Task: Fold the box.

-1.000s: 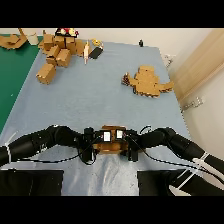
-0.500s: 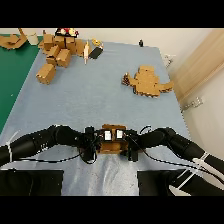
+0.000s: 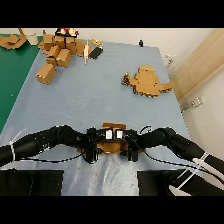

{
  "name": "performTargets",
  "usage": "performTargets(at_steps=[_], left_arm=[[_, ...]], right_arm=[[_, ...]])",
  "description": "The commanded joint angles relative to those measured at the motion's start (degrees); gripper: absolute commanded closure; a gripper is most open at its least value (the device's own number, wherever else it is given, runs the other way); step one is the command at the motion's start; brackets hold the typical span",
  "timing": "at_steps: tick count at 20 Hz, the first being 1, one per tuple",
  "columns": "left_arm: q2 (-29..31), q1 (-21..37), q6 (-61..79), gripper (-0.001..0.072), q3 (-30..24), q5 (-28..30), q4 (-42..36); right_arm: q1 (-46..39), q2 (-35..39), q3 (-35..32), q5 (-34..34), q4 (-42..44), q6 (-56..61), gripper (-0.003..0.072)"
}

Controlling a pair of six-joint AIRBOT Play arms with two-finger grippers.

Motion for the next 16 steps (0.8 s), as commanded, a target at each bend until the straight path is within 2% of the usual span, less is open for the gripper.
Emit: performTargets(at_steps=[1,14,15,16], left_arm=[[-0.3,-0.2,0.6,0.0327,0.0,-0.2,-0.6],[-0.3,-0.2,0.3,0.034,0.0,-0.3,-0.6],[-0.3,-0.2,0.1,0.0474,0.0,-0.4,-0.6],[-0.2,-0.2,0.2,0.0682,0.0,-0.4,0.1]], right_arm=[[0.0,0.0,0.0,0.0,0.0,0.1,0.0243],[0.0,0.0,0.0,0.0,0.0,0.1,0.0243],[0.0,0.0,0.0,0.0,0.0,0.1,0.0243],[0.0,0.0,0.0,0.0,0.0,0.1,0.0243]])
